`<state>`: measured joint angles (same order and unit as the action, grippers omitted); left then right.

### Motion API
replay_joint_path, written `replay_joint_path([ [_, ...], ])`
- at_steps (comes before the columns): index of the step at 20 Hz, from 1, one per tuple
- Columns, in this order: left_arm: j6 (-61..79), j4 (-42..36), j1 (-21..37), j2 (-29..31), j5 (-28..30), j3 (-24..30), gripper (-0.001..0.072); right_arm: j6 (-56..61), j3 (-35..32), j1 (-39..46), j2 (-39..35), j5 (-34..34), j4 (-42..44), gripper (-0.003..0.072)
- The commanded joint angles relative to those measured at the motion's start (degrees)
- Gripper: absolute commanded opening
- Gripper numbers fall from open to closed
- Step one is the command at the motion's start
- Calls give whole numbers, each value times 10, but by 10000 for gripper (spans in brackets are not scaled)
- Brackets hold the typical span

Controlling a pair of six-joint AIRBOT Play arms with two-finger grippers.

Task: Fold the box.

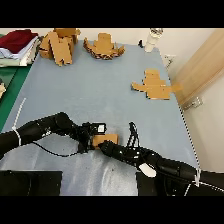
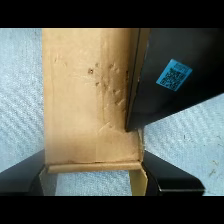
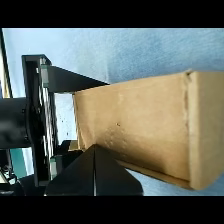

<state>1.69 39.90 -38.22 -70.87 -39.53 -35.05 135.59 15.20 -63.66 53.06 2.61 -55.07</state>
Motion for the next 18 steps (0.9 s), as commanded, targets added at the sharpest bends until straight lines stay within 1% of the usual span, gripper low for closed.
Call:
replay_joint_path([
  [1, -1, -1, 0, 0, -1, 0, 465, -1, 0, 0, -3, 2, 0, 2],
  [3, -1, -1, 0, 0, 0, 0, 465, -2, 0, 0, -26, 9, -3, 2],
  [7, 0, -1, 0, 0, 1, 0, 465, -2, 0, 3, -96, 9, -39, 4],
  [9, 0, -1, 0, 0, 1, 0, 464, -2, 0, 21, -121, 7, -57, 4],
  [13, -1, -1, 0, 0, 1, 0, 465, -2, 0, 87, -156, 1, -91, 4],
  [15, -1, -1, 0, 0, 1, 0, 464, -2, 0, 136, -167, -27, -108, 4],
  [18, -1, -1, 0, 0, 5, 0, 464, -2, 0, 215, -170, -58, -171, 4],
])
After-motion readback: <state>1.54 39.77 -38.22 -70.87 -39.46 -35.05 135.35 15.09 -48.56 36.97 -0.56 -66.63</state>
